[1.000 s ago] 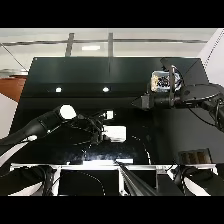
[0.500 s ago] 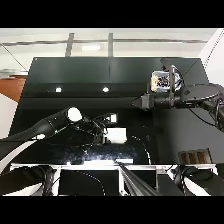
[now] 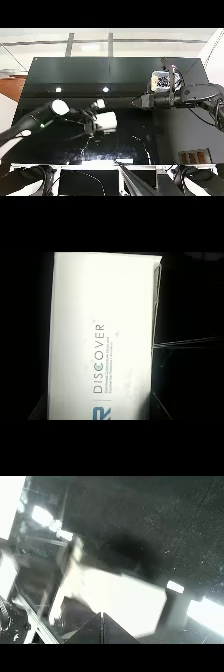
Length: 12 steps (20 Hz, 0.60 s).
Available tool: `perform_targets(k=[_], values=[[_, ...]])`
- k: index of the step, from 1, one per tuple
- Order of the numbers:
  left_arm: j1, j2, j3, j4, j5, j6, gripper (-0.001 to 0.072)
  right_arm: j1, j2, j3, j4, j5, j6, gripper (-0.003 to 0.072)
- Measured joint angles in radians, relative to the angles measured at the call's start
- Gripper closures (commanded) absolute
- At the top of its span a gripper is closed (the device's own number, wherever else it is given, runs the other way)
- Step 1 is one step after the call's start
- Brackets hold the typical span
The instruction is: Fold the box and place the chain.
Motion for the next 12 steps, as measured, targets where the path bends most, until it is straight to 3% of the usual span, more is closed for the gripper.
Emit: perform_targets(k=[3,6,9,12], values=[[0.173,-0.004,0.048,0.004,0.031,-0.028,0.0333,0.0,0.0,0.0,0.0,0.006,0.0,0.0661],[0.346,-0.061,0.145,0.006,0.13,-0.145,0.0336,0.0,0.0,0.0,0.002,0.009,0.002,0.0661],[0.506,-0.18,0.309,0.008,0.183,-0.326,0.0337,0.0,0.0,0.0,0.005,0.01,0.013,0.0661],[0.623,-0.334,0.509,0.05,0.175,-0.467,0.0336,0.0,0.0,0.0,0.007,0.01,0.031,0.0661]])
